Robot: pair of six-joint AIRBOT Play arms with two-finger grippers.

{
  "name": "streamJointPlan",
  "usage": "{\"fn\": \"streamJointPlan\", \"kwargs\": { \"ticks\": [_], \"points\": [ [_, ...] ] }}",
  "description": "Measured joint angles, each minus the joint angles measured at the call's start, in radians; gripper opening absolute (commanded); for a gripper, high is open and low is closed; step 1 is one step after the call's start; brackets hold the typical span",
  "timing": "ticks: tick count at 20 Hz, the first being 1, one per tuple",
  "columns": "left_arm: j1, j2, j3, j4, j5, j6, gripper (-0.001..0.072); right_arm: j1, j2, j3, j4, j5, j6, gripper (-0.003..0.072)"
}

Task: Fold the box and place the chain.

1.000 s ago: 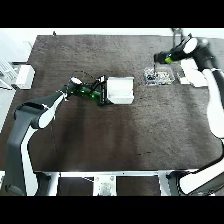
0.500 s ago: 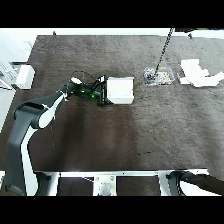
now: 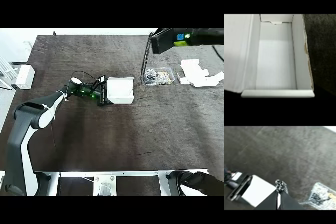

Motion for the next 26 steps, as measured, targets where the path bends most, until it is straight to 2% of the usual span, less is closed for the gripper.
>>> {"fn": "streamJointPlan", "kwargs": {
  "ticks": [6,13,17,21,23,24,26],
  "points": [
    [0.000,0.000,0.000,0.000,0.000,0.000,0.0530,0.062,0.001,-0.093,0.001,-0.056,0.027,0.0015],
    [0.000,0.000,0.000,0.000,0.000,0.000,0.0530,0.079,-0.024,-0.325,0.054,-0.281,0.100,0.0014],
    [0.000,0.000,0.000,0.000,0.000,0.000,0.0530,0.080,-0.114,-0.440,0.128,-0.449,0.111,0.0014],
    [0.000,0.000,0.000,0.000,0.000,0.000,0.0530,0.081,-0.288,-0.517,0.190,-0.601,0.116,0.0031],
    [0.000,0.000,0.000,0.000,0.000,0.000,0.0530,0.080,-0.356,-0.531,0.204,-0.648,0.118,0.0425],
    [0.000,0.000,0.000,0.000,0.000,0.000,0.0530,0.079,-0.373,-0.533,0.208,-0.667,0.117,0.0447],
    [0.000,0.000,0.000,0.000,0.000,0.000,0.0530,0.067,-0.374,-0.530,0.209,-0.685,0.115,0.0446]
  ]
}}
